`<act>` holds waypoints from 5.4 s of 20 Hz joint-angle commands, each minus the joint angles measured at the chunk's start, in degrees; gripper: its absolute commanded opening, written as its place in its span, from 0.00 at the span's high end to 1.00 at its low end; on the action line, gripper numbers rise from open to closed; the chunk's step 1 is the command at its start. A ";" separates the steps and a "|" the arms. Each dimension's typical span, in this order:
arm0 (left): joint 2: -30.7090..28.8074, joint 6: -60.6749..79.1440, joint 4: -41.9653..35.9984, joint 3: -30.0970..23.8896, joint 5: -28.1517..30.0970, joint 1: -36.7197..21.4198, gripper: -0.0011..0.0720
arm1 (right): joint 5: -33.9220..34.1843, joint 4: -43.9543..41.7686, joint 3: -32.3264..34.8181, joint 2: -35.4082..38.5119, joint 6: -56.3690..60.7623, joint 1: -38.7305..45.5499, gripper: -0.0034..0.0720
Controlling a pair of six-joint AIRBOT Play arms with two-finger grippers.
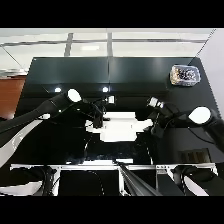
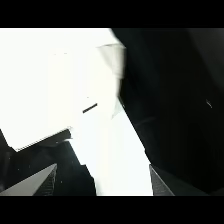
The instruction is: Fold the box and place the chain.
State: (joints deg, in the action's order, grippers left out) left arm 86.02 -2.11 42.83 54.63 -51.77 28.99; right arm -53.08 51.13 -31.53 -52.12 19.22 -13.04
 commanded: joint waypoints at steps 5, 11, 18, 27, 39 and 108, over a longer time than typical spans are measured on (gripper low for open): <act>0.28 0.42 0.15 -0.02 0.28 0.17 0.95 | 3.85 0.33 3.48 -3.26 -14.23 -8.61 0.02; 0.28 0.42 0.15 -0.02 0.28 0.17 0.95 | 9.29 -2.49 3.48 -7.85 -16.74 -13.86 0.02; 0.28 0.42 0.15 -0.02 0.31 0.17 0.95 | 16.79 -8.72 1.99 -5.62 -16.26 -13.49 0.02; 0.28 0.42 0.13 -0.02 0.28 0.17 0.95 | 16.48 -5.20 0.72 -5.25 -18.25 -8.04 0.02; 0.28 0.42 -0.31 -0.02 0.33 0.17 0.95 | 10.75 -20.04 0.70 -16.17 -38.62 -6.36 0.03; 1.05 -35.65 -9.35 -3.80 -0.92 -4.48 0.95 | 12.15 -19.19 -0.42 -20.94 -35.30 -6.51 0.35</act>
State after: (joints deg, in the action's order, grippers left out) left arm 85.89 -35.94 31.27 50.26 -49.87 24.67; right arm -40.95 31.97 -31.90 -73.03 -16.08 -19.57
